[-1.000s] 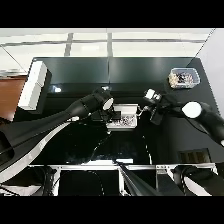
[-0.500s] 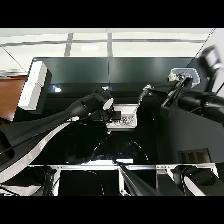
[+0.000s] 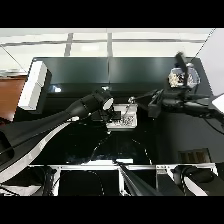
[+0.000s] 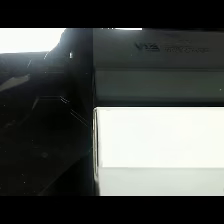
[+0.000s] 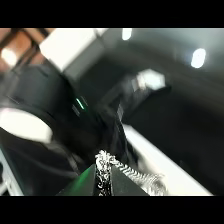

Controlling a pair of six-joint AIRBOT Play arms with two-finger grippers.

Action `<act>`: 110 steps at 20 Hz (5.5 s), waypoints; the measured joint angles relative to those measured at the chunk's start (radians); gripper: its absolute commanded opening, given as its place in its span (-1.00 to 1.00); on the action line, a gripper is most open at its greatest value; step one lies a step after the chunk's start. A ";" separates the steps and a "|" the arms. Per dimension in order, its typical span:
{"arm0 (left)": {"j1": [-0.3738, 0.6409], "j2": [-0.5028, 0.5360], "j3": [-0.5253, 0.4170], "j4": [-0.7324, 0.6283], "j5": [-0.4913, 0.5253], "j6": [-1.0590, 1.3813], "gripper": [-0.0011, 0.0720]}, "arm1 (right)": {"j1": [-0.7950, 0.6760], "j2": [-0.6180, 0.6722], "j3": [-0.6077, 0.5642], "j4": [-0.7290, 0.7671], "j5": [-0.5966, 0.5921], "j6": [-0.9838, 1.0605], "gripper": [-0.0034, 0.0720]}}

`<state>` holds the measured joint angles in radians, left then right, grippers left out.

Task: Fold the box and place the chain.

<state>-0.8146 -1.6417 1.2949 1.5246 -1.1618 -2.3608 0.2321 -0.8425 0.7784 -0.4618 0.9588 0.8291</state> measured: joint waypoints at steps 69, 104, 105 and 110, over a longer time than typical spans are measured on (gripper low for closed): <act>0.442 0.232 -0.560 -1.044 0.290 2.668 0.98 | -0.206 -0.082 -0.082 -0.186 0.180 0.114 -0.18; 0.307 0.163 -0.473 -0.940 0.370 2.519 0.28 | -0.206 -0.082 -0.082 -0.187 0.158 0.114 -0.18; 0.303 0.163 -0.473 -0.938 0.375 2.516 0.28 | -0.206 -0.082 -0.082 -0.187 0.153 0.114 -0.18; 0.296 0.164 -0.473 -0.933 0.392 2.510 0.03 | -0.187 -0.095 -0.082 -0.148 0.003 0.170 0.96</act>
<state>-0.5190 -1.4780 0.8219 0.5915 -0.7696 0.1497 0.0452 -0.9375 0.6960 -0.6102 0.9615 0.9993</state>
